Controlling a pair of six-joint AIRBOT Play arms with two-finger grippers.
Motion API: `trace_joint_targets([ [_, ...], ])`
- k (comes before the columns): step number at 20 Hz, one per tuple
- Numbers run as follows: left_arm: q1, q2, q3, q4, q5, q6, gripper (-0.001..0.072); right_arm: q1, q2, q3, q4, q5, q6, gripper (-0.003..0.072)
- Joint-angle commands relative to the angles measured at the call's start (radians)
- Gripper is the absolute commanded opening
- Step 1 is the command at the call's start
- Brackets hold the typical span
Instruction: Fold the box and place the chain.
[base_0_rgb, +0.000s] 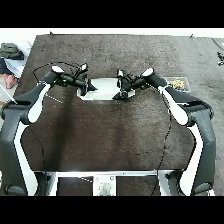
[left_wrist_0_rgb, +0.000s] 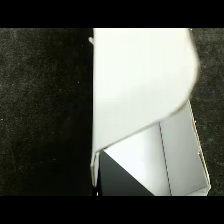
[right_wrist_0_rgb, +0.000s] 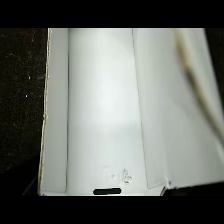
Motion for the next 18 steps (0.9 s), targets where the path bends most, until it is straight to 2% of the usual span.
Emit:
trace_joint_targets([
  [1, 0.000, -0.001, 0.000, -0.001, 0.000, 0.000, 0.0013, 0.000, -0.004, 0.002, -0.016, 0.002, -0.009, 0.0591],
  [10, 0.000, -0.001, 0.000, -0.002, 0.000, 0.000, 0.0014, 0.001, -0.014, 0.002, -0.023, -0.005, -0.011, 0.0581],
  [15, 0.000, -0.001, 0.000, -0.002, 0.000, 0.000, 0.0014, 0.000, -0.015, 0.002, -0.019, -0.005, -0.022, 0.0307],
  [16, 0.000, -0.001, 0.000, -0.002, 0.000, 0.000, 0.0014, 0.001, -0.015, 0.002, -0.019, -0.006, -0.022, 0.0276],
  [18, 0.000, -0.001, 0.000, -0.002, 0.000, 0.000, 0.0014, 0.000, -0.015, 0.002, -0.019, -0.005, -0.021, 0.0276],
])
